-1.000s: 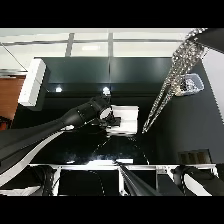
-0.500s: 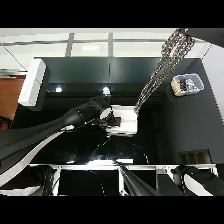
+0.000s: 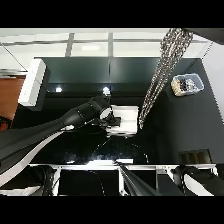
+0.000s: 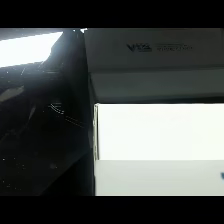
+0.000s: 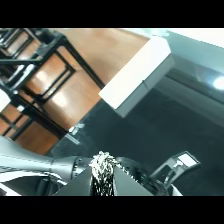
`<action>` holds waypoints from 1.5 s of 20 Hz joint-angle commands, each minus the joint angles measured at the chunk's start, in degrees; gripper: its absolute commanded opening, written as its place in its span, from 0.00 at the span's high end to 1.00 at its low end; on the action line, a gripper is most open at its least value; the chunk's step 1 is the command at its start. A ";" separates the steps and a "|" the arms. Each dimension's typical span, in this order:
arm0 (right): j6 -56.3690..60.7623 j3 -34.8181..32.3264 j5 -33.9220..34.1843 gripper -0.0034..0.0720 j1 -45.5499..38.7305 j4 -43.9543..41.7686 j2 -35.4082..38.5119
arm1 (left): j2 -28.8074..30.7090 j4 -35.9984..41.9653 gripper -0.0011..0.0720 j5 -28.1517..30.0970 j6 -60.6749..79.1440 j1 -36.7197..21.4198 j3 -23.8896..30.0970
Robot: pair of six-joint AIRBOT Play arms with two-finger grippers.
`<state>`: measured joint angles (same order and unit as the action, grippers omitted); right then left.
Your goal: Fold the box and place the chain.
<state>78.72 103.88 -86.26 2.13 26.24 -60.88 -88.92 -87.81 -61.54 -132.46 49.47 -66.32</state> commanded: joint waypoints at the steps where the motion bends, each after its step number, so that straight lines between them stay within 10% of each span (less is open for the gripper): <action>1: -0.07 0.00 0.11 0.94 2.01 -1.49 -0.72 | 0.00 0.00 0.95 0.00 0.02 -0.07 0.02; 19: 2.03 -16.98 -7.30 0.94 6.27 17.42 0.15 | 0.00 -0.04 0.95 0.02 0.02 -0.07 0.02; 30: 2.49 -35.41 5.11 0.94 15.39 18.80 0.96 | 0.00 -0.04 0.95 0.04 0.02 -0.07 0.02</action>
